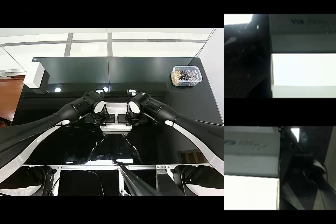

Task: Fold the box and place the chain.

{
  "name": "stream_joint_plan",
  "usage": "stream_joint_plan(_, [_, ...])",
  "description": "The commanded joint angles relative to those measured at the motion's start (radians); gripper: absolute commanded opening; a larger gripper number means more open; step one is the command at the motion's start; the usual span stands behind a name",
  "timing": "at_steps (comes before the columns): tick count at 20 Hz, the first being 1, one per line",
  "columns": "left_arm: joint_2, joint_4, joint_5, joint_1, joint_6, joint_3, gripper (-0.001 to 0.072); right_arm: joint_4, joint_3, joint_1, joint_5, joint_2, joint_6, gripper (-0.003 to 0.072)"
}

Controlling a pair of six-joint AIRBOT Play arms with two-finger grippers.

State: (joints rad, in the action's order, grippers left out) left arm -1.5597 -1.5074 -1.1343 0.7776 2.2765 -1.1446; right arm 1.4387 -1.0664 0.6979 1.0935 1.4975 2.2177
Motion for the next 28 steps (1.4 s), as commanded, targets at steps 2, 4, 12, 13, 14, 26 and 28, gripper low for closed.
stream_joint_plan(2, [0.000, -0.002, 0.000, 0.000, -0.003, 0.000, 0.0027, -0.001, 0.000, 0.000, -0.002, -0.001, -0.003, 0.0017])
stream_joint_plan(4, [0.000, -0.002, 0.000, 0.000, -0.003, 0.000, 0.0027, -0.001, 0.000, 0.000, -0.003, -0.007, -0.003, 0.0174])
stream_joint_plan(12, [0.000, -0.002, 0.000, 0.000, -0.003, 0.000, 0.0027, 0.010, -0.001, 0.000, 0.067, -0.196, -0.140, 0.0334])
stream_joint_plan(13, [0.000, -0.002, 0.000, 0.000, -0.003, 0.000, 0.0027, 0.019, -0.001, -0.001, 0.066, -0.256, -0.161, 0.0334])
stream_joint_plan(14, [0.000, -0.002, 0.000, 0.000, -0.003, 0.000, 0.0027, 0.056, -0.001, -0.004, 0.068, -0.319, -0.162, 0.0334])
stream_joint_plan(26, [0.000, -0.002, 0.000, -0.001, -0.003, 0.000, 0.0027, 0.513, 0.150, -0.552, -0.195, -0.585, -0.224, 0.0333])
stream_joint_plan(28, [0.000, -0.001, 0.000, 0.000, -0.003, 0.000, 0.0027, 0.503, 0.188, -0.656, -0.326, -0.534, -0.190, 0.0513])
